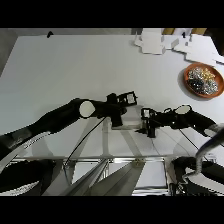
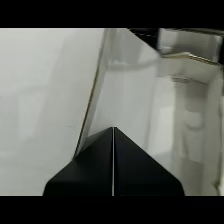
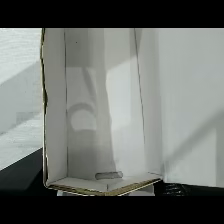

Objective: Fold the box and place the chain.

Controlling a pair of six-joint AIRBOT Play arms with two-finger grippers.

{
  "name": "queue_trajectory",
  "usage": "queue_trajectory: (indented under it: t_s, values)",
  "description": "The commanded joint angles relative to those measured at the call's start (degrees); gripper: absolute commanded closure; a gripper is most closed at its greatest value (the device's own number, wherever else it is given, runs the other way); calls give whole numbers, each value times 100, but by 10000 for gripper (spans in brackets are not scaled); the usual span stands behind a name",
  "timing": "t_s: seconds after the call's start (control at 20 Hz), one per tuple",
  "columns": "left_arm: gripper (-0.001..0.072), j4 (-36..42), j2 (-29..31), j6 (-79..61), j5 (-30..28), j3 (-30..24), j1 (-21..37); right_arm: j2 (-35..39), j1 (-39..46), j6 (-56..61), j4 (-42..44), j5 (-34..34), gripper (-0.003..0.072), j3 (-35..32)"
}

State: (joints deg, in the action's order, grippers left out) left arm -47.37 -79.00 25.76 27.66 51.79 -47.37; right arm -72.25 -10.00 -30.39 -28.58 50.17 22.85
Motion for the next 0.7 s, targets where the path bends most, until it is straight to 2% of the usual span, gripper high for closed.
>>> queue_trajectory:
  t_s: [0.0, 0.25, 0.45, 0.55, 0.65]
  values:
    - [704, 264, -455, 31, -354, 120, 153, 0, -4, -9, -7, 0, 220, 0]
    - [704, 282, -597, 153, 0, 120, 299, 0, -4, -9, -9, 2, 220, 0]
    - [701, 92, -87, 151, 498, 120, 393, 0, -4, -9, -7, 0, 220, 0]
    - [701, -380, 378, 175, 1034, 120, 428, 0, -4, -9, -9, 0, 220, 0]
    - [703, -807, 811, 173, 1897, 120, 426, 0, -4, -9, -7, 0, 220, 0]
